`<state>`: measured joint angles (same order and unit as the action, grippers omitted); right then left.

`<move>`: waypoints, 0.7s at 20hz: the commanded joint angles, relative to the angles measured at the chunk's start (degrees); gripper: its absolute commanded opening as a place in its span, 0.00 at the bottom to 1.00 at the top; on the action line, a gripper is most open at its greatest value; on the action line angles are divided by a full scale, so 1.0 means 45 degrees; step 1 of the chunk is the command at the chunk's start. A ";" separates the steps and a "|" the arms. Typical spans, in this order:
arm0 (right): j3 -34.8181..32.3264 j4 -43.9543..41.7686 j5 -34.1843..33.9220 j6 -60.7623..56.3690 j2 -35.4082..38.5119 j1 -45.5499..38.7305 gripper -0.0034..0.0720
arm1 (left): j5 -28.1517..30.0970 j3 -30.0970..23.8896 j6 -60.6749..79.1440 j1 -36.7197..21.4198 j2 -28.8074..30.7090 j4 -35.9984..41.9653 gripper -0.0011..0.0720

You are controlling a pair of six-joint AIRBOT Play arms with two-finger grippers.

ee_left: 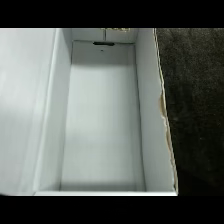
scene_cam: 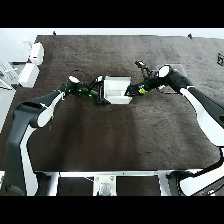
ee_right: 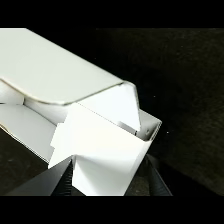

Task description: Fold the box and place the chain.

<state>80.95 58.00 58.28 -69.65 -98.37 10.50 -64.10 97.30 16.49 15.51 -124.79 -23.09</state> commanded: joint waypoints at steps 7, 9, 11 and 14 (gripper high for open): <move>0.0335 0.1613 -0.0520 -0.1496 -0.0010 0.0874 0.73 | -0.0102 -0.0005 0.0005 -0.0010 0.0010 0.0005 0.40; 0.0330 0.2327 -0.0515 -0.2089 -0.0034 0.1083 0.74 | -0.0107 -0.0005 0.0005 -0.0010 0.0010 0.0005 0.40; 0.0335 0.2905 -0.0515 -0.2681 -0.0034 0.1234 0.74 | -0.0117 -0.0005 0.0005 -0.0010 0.0010 0.0005 0.40; 0.0335 0.3400 -0.0515 -0.3254 -0.0039 0.1491 0.73 | -0.0170 -0.0005 0.0005 -0.0010 0.0010 0.0010 0.40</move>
